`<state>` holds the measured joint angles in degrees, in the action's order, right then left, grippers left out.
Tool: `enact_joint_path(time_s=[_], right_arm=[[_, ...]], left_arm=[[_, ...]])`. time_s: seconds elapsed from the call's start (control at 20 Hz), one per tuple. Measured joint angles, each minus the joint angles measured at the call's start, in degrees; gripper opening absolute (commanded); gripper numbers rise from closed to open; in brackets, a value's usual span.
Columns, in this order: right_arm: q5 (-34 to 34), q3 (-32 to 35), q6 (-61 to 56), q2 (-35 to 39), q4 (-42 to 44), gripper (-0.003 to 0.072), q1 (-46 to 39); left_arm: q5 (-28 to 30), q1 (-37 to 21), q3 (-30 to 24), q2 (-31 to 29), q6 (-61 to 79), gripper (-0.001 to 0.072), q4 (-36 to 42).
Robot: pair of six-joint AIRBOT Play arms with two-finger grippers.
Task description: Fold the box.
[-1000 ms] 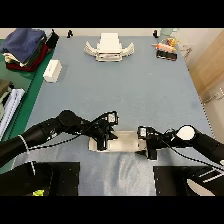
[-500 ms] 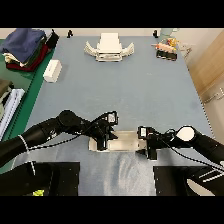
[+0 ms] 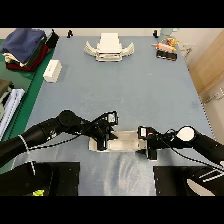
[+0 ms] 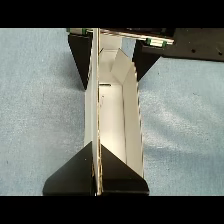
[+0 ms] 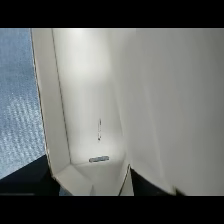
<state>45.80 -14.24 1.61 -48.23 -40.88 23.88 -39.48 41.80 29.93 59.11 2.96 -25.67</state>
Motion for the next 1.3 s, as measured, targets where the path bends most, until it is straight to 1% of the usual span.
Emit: enact_joint_path(time_s=[0.15,0.2,0.45,0.5,0.75,0.8,0.85,0.95,1.1,1.2,1.3], right_arm=[[0.00,0.00,0.79,0.00,0.02,0.0535,0.11],[0.02,0.02,1.22,0.00,0.02,0.0608,0.11],[0.04,0.04,4.57,-0.02,0.98,0.0599,0.13],[0.02,0.07,5.64,-0.02,1.53,0.0581,0.13],[-0.81,0.07,8.85,-0.92,3.28,0.0578,0.13],[-0.92,0.04,9.05,-1.57,3.48,0.0557,0.11],[-1.16,0.04,9.27,-2.16,3.58,0.0515,0.09],[-1.16,0.00,9.79,-3.08,3.87,0.0513,0.04],[-1.22,0.00,9.81,-3.72,3.98,0.0517,0.00],[-1.18,0.02,9.70,-3.74,3.98,0.0596,0.00],[-1.07,0.09,8.87,-3.08,3.93,0.0596,0.02]], left_arm=[[0.00,0.00,0.00,0.00,0.00,0.0015,0.02],[0.02,0.00,0.00,0.00,0.00,0.0015,0.00],[0.04,0.00,0.00,0.00,0.00,0.0015,0.02],[0.04,0.00,0.00,0.00,0.00,0.0015,0.02],[0.04,0.00,0.00,0.00,0.00,0.0015,0.02],[0.04,0.00,0.00,0.00,0.00,0.0015,0.02],[0.04,0.00,0.00,0.00,0.00,0.0015,0.02],[0.02,0.00,0.00,0.00,0.00,0.0015,0.02],[0.04,0.00,0.00,0.00,0.00,0.0015,0.02],[0.04,0.00,0.00,0.00,0.00,0.0015,0.02],[0.04,0.00,0.00,0.00,0.00,0.0015,0.02]])
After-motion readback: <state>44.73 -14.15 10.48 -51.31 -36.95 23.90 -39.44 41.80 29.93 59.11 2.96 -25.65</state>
